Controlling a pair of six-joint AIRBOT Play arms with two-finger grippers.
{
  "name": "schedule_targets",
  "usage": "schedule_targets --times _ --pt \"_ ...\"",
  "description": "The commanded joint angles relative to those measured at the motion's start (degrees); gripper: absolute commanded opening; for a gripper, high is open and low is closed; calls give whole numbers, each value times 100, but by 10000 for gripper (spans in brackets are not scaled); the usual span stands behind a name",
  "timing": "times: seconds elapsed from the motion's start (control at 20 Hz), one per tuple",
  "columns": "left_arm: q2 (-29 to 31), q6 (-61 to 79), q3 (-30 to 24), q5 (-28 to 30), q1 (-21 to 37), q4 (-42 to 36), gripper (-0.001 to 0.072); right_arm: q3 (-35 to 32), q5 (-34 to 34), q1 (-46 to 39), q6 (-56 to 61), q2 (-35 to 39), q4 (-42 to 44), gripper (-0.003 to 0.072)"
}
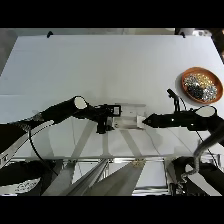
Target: Fold the box and place the chain.
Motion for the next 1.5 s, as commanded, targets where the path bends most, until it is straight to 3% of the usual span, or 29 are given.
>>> schedule_targets --times 0.0,0.2,0.55,0.75,0.9,1.15,1.45 --pt "0 2 -2 0 -4 0 252 52 -573 522 404 2 -138 481" --pt "0 2 -2 0 -4 0 252 487 -1078 1423 1770 2 -1580 482" --pt "0 2 -2 0 -2 0 253 1176 -1093 2627 4343 -24 -3512 481" --pt "0 2 -2 0 -4 0 252 1458 -756 3239 5379 -334 -4457 481" --pt "0 2 -2 0 -4 0 252 1635 -542 3480 5842 -605 -4658 481" --pt "0 2 -2 0 -2 0 252 1735 -763 3853 6577 -713 -4690 481" --pt "0 2 -2 0 -4 0 252 1738 -730 4142 7530 -761 -5357 469"
